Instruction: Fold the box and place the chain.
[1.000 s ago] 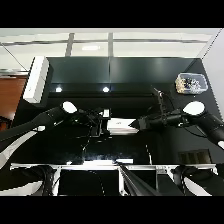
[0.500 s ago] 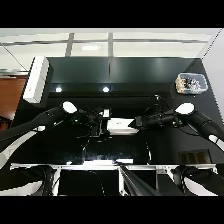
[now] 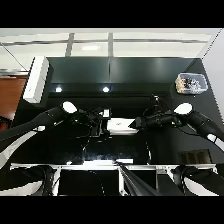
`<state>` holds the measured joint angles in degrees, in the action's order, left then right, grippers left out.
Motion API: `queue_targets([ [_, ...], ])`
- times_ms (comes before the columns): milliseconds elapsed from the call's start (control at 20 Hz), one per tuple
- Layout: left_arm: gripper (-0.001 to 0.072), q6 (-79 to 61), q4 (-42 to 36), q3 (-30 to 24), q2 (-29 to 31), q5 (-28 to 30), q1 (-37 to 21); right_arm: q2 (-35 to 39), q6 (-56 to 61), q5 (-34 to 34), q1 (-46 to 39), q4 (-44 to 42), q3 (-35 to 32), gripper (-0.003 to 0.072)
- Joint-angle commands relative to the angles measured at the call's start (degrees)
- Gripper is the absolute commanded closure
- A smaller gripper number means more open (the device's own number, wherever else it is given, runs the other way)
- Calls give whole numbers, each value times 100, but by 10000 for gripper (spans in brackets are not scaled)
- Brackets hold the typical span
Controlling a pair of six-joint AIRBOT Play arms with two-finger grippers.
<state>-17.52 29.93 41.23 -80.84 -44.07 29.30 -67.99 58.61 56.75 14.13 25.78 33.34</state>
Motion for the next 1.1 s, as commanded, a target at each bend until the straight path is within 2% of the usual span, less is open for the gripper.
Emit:
queue_targets([
  [0,222,0,0,4,0,-2,2,-4,42,-52,4,107,-4,668],
  [200,222,0,0,4,0,-4,2,-4,101,-352,59,122,-4,668],
  [500,222,0,-4,4,0,-4,0,13,94,-251,199,236,0,668],
  [750,224,0,-44,4,0,7,2,605,-13,756,155,238,299,668],
  [900,214,0,-39,7,2,-2,-2,1207,15,1257,-278,280,483,668],
  [950,154,2,-35,9,15,-4,-2,1405,81,1438,-538,284,485,668],
  [1000,22,35,20,9,66,-4,-7,1565,98,1687,-824,328,485,668],
  [1050,-2,160,133,11,149,0,-24,1705,101,1989,-1176,428,485,668],
])
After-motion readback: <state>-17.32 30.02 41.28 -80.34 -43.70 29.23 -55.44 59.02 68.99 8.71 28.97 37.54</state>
